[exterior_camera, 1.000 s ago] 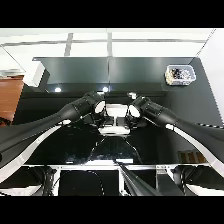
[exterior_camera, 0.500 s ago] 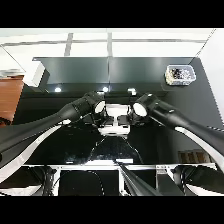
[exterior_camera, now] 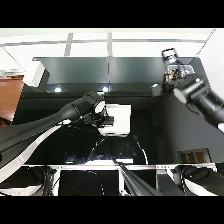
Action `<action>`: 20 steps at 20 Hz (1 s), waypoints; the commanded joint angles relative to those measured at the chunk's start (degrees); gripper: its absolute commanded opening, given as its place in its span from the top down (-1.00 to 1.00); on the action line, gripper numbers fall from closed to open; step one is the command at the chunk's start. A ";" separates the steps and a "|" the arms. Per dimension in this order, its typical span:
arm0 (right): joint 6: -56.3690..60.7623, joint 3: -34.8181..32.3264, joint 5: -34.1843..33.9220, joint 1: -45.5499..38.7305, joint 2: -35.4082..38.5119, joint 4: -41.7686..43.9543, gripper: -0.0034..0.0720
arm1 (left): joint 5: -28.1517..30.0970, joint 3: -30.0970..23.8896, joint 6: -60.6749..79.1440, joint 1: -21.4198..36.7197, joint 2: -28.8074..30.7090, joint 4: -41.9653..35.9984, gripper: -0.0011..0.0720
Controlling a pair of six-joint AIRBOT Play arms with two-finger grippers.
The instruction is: Fold the box and place the chain.
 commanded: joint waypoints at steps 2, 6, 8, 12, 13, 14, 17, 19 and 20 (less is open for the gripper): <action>0.15 6.99 -10.40 -18.16 -14.25 8.92 -1.00 | 0.15 0.00 -0.02 0.02 0.02 -1.88 0.89; -3.67 31.34 1.77 -24.98 -32.33 18.03 -0.98 | 0.15 0.00 -0.02 0.04 0.02 -1.88 0.89; -4.98 43.01 9.22 -26.21 -39.80 20.50 -0.57 | 0.11 0.00 -0.02 0.04 0.02 -1.90 0.89; -5.09 50.60 12.13 -26.08 -46.23 20.55 -0.51 | 0.09 0.00 -0.02 0.04 0.02 -2.10 0.89; -5.01 50.60 12.04 -26.12 -46.90 20.55 -0.51 | 0.09 0.00 -0.02 0.04 0.02 -2.10 0.89; -4.85 50.60 12.07 -26.21 -47.60 20.52 -0.51 | 0.11 0.00 -0.02 0.04 0.02 -2.12 0.89; -4.63 50.62 10.43 -26.25 -48.98 21.03 -0.14 | 0.15 0.00 -0.02 0.07 0.02 -2.08 0.89; -4.63 50.62 9.68 -26.29 -49.24 20.96 -0.04 | 0.13 0.00 -0.02 0.07 0.02 -2.10 0.89; -4.63 50.66 9.25 -26.45 -49.20 20.98 0.01 | 0.13 0.00 -0.02 0.07 0.02 -2.08 0.89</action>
